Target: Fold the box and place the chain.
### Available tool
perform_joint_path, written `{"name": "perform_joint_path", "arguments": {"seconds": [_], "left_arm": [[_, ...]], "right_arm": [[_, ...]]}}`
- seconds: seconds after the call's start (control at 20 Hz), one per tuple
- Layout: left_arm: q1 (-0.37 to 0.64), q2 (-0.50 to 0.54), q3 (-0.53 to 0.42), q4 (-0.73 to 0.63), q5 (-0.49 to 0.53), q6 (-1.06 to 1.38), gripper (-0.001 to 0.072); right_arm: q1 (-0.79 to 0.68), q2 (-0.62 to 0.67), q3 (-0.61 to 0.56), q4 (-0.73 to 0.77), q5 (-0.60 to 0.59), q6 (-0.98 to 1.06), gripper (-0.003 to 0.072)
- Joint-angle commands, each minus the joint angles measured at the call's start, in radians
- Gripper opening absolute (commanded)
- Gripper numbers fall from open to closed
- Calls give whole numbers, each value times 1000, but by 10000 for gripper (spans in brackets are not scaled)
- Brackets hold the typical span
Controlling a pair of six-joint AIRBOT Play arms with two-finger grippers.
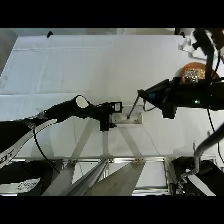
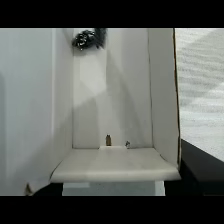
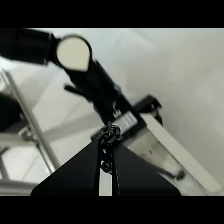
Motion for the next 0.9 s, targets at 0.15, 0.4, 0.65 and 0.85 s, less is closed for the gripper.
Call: {"name": "perform_joint_path", "arguments": {"seconds": [0.15,0.4,0.65,0.85], "left_arm": [[0,0,0,0,0,0,434],[0,0,0,0,0,0,434],[0,0,0,0,0,0,434],[0,0,0,0,0,0,434]], "right_arm": [[1,-54,-130,-87,-11,6,20],[1,-109,-261,-84,-122,-11,20],[75,-187,-349,-58,-261,-54,20],[136,-254,-355,-57,-359,-50,50]]}}
